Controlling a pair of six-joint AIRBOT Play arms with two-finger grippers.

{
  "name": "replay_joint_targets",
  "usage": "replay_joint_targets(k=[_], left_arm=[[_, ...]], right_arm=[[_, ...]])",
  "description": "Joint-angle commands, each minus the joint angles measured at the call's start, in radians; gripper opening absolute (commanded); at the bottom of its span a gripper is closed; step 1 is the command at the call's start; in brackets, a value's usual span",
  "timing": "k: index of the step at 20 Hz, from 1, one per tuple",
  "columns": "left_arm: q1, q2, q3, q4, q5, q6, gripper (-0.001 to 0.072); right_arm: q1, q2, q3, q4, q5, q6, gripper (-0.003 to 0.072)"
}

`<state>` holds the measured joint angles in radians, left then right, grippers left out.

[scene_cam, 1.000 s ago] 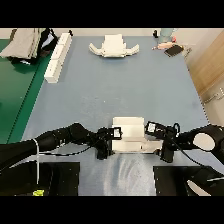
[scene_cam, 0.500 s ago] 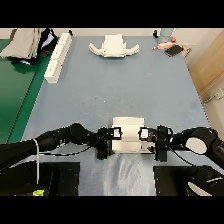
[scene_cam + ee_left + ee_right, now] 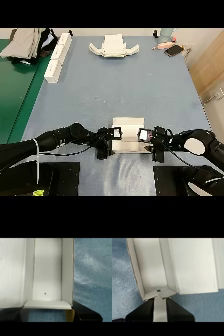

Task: Fold the box.

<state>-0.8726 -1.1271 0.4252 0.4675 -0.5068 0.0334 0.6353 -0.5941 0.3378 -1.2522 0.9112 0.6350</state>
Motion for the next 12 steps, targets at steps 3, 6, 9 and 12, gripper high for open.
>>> replay_joint_targets(k=[3, 6, 9, 12], left_arm=[[0.000, 0.000, 0.000, 0.000, 0.000, 0.000, 0.0522], [0.000, 0.000, 0.000, 0.000, 0.000, 0.000, 0.0522], [0.000, 0.000, 0.000, 0.000, 0.000, 0.000, 0.0522], [0.000, 0.000, 0.000, 0.000, 0.001, 0.000, 0.0522]], right_arm=[[0.029, -0.047, -0.003, 0.048, -0.071, -0.040, 0.0213], [0.030, -0.081, -0.003, 0.083, -0.080, -0.071, 0.0236], [0.030, -0.086, -0.003, 0.097, -0.088, -0.080, 0.0568], [0.030, -0.086, -0.003, 0.097, -0.108, -0.080, 0.0658]])
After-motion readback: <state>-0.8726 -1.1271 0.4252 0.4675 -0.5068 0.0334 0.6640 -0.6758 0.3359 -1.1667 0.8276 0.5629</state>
